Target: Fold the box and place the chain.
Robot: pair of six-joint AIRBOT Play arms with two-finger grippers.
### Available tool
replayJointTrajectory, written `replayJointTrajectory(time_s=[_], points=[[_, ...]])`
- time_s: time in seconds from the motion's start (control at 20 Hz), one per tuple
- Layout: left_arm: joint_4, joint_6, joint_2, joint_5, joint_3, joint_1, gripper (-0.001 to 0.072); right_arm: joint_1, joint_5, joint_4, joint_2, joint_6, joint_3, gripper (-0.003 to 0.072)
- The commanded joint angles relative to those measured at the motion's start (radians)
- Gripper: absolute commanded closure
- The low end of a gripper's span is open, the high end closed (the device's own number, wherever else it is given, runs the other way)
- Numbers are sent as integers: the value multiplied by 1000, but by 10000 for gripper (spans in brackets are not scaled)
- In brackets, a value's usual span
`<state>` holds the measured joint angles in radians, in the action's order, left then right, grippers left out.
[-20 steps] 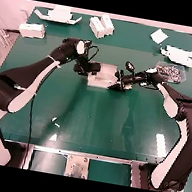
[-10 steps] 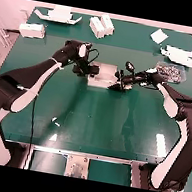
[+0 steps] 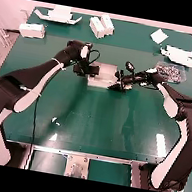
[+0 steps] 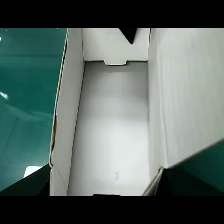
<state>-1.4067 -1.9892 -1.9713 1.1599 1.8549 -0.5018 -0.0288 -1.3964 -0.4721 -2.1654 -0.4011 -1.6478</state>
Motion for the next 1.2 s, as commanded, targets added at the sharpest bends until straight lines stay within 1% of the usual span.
replayJointTrajectory(time_s=[0.0,0.15,0.25,0.6,0.75,0.8,0.85,0.95,1.05,1.1,1.15], points=[[-4,-2,-30,15,40,-23,223,-1,0,0,0,0,-1,212],[-22,-15,-61,47,92,-37,223,-1,0,0,0,0,-1,212],[-34,-30,-71,66,111,-37,223,-1,0,0,0,0,-1,212],[-66,-47,-71,139,113,-21,223,-1,0,0,0,0,-1,212],[-69,-48,-72,141,113,-20,226,-1,0,0,0,0,-1,212],[-68,-45,-73,141,113,-20,372,-1,0,0,0,0,-1,212],[-68,-32,-74,134,113,-20,597,-1,0,0,0,0,-1,212],[-65,-18,-75,114,113,-20,558,-1,0,0,0,0,-1,212],[-55,-18,-77,112,113,-20,564,-1,0,0,0,0,-1,212],[-51,-7,-78,114,113,-20,680,-1,0,0,0,0,-1,212],[-49,11,-78,116,113,-20,684,-1,0,0,0,0,-1,212]])
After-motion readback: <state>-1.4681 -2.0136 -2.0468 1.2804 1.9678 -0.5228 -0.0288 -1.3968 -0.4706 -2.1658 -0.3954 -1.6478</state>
